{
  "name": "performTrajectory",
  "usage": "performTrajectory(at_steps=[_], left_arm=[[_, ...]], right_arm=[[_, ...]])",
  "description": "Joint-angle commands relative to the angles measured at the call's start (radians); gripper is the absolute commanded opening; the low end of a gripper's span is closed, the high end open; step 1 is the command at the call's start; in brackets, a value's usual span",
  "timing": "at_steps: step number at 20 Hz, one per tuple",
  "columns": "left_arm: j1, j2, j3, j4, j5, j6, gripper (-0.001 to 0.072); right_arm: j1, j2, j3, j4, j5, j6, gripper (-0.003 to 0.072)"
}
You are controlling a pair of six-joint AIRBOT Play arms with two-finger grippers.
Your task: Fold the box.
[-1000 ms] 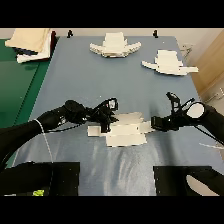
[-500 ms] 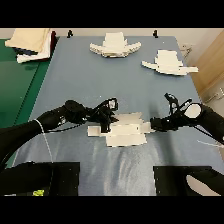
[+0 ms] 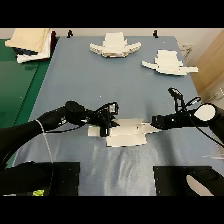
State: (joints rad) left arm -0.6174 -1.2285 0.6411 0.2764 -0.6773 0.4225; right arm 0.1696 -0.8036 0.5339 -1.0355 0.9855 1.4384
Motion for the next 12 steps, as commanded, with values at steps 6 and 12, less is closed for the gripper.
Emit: performTrajectory(at_steps=[6, 12], left_arm=[[0.002, 0.081, 0.010, -0.007, -0.023, -0.057, 0.0016], [0.002, 0.031, 0.010, -0.008, 0.013, -0.085, 0.0016]], right_arm=[[0.001, 0.024, 0.001, 0.010, 0.007, -0.011, 0.0004], [0.001, 0.024, 0.001, 0.011, 0.001, -0.010, 0.0005]])
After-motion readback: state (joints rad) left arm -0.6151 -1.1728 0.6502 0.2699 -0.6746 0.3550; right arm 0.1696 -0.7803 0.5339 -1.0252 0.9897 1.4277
